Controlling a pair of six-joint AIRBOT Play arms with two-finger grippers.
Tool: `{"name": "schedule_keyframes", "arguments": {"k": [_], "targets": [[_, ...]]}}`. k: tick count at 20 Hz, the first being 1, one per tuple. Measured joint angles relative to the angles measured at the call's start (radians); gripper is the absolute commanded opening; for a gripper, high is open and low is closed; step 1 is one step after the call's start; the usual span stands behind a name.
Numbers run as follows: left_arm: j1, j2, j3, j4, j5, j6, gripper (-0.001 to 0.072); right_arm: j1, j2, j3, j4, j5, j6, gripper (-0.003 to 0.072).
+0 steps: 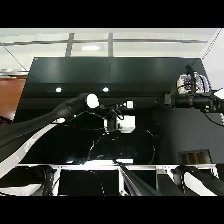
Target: Fold the box and place the chain.
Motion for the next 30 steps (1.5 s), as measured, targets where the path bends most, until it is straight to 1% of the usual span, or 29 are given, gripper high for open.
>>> {"name": "schedule_keyframes", "arguments": {"k": [1,2,3,4,8,11,15,18,20,22,24,26,30], "targets": [[-0.006,-0.008,0.0,0.008,0.015,-0.019,0.0685,0.0,0.0,0.0,0.0,0.0,0.0,0.0018],[-0.013,-0.015,0.0,0.019,0.027,-0.04,0.0521,0.0,0.0,0.0,0.0,-0.001,0.0,0.0018],[-0.018,-0.021,0.0,0.028,0.035,-0.062,0.038,0.0,0.0,0.0,0.0,-0.002,0.0,0.0018],[-0.021,-0.023,0.0,0.035,0.04,-0.086,0.0351,0.0,0.0,0.0,0.0,-0.005,0.0,0.0018],[0.0,-0.001,0.0,0.087,0.035,-0.169,0.0349,0.0,0.0,0.0,0.0,-0.006,0.0,0.0018],[0.084,0.058,0.0,0.123,0.027,-0.259,0.0349,0.0,0.0,0.0,0.0,-0.007,0.0,0.0018],[0.296,0.147,0.0,0.212,-0.029,-0.391,0.035,0.0,0.0,0.0,0.002,-0.008,0.0,0.0018],[0.505,0.183,0.001,0.255,-0.05,-0.473,0.0349,0.0,0.0,0.0,0.005,-0.011,0.0,0.0018],[0.643,0.188,0.007,0.269,-0.039,-0.502,0.035,0.0,0.0,0.0,0.005,-0.011,0.0,0.0018],[0.767,0.163,0.039,0.276,-0.001,-0.517,0.0349,0.0,0.0,0.0,0.006,-0.011,0.001,0.0018],[0.862,0.099,0.108,0.283,0.022,-0.532,0.0349,0.0,0.0,0.0,0.007,-0.011,0.005,0.0018],[0.927,0.006,0.212,0.307,0.038,-0.571,0.0349,0.0,0.0,0.0,0.008,-0.011,0.014,0.0018],[1.001,-0.204,0.448,0.41,0.058,-0.694,0.035,0.0,0.0,0.0,0.008,-0.004,0.031,0.0018]]}}
